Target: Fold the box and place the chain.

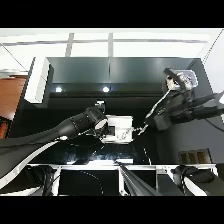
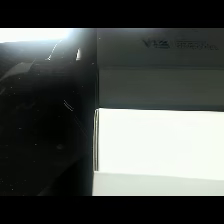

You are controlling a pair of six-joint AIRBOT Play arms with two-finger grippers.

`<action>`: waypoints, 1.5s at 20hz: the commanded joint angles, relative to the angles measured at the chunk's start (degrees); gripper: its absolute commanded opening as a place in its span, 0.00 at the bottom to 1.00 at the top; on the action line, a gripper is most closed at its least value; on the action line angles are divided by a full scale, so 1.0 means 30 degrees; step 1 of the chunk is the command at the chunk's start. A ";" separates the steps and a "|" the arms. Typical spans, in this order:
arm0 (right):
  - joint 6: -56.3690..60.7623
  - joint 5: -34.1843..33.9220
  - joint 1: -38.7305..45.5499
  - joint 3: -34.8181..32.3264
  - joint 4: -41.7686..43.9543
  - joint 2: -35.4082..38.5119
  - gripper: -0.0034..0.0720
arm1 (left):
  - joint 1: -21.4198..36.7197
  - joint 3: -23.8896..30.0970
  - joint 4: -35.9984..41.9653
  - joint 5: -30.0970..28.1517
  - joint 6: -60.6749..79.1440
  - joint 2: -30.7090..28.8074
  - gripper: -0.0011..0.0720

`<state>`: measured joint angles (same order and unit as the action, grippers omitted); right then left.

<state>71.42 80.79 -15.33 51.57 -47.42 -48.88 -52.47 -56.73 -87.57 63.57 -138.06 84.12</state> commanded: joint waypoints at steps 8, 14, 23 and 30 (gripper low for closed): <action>0.0852 -0.7227 -0.3650 -0.2514 0.1020 -0.1020 0.09 | 0.0007 0.0000 0.0000 0.0007 0.0007 0.0000 0.06; 0.0852 -0.7431 -0.3745 -0.2514 0.1231 -0.1894 0.09 | 0.0007 0.0000 0.0000 0.0051 0.0000 0.0000 0.06; 0.1042 -0.5246 -0.1887 -0.2368 0.0685 -0.1865 0.77 | 0.0007 0.0000 0.0000 0.0044 0.0007 0.0000 0.06; 0.3905 -0.6747 0.6054 -0.2237 -0.6834 -0.1676 0.78 | 0.0007 0.0000 0.0000 0.0044 0.0007 0.0000 0.06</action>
